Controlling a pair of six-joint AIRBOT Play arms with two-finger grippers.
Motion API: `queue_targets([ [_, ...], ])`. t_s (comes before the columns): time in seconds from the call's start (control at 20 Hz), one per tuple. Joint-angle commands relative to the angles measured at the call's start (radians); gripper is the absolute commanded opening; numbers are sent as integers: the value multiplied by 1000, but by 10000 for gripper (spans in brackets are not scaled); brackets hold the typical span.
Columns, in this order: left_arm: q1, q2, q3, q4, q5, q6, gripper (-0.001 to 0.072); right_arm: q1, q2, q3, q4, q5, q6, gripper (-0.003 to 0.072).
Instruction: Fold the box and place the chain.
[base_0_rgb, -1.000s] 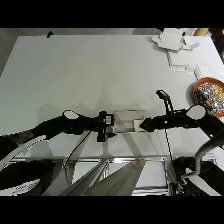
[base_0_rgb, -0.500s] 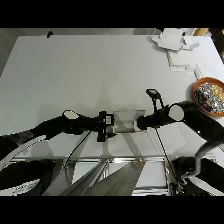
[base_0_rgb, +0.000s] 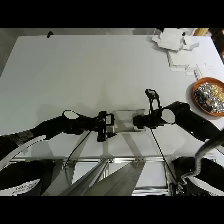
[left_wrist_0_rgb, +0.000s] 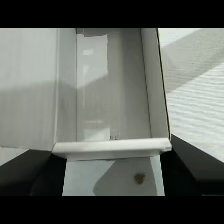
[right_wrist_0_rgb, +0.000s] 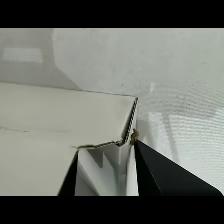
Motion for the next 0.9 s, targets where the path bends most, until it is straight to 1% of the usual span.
queue_targets([
  [0.0,-1,1,1,2,-1,2,140,13,-23,31,-19,9,48,337],
  [0.15,-1,1,1,1,-1,2,140,56,-91,87,-41,59,48,337],
  [0.25,-1,1,1,1,-1,2,140,87,-122,92,-57,66,77,337],
  [0.4,-1,1,1,1,-1,2,140,103,-136,92,-90,80,126,326],
  [0.45,-1,1,1,1,-1,2,140,103,-138,92,-102,90,136,302],
  [0.6,-1,1,1,1,-1,2,140,103,-148,92,-130,104,152,268],
  [0.65,-1,1,1,1,-1,2,140,103,-151,92,-130,103,152,247],
  [0.75,-1,1,1,1,-1,2,140,103,-157,92,-130,103,152,182],
  [0.85,-1,1,1,1,-1,2,140,103,-157,92,-129,103,152,149],
])
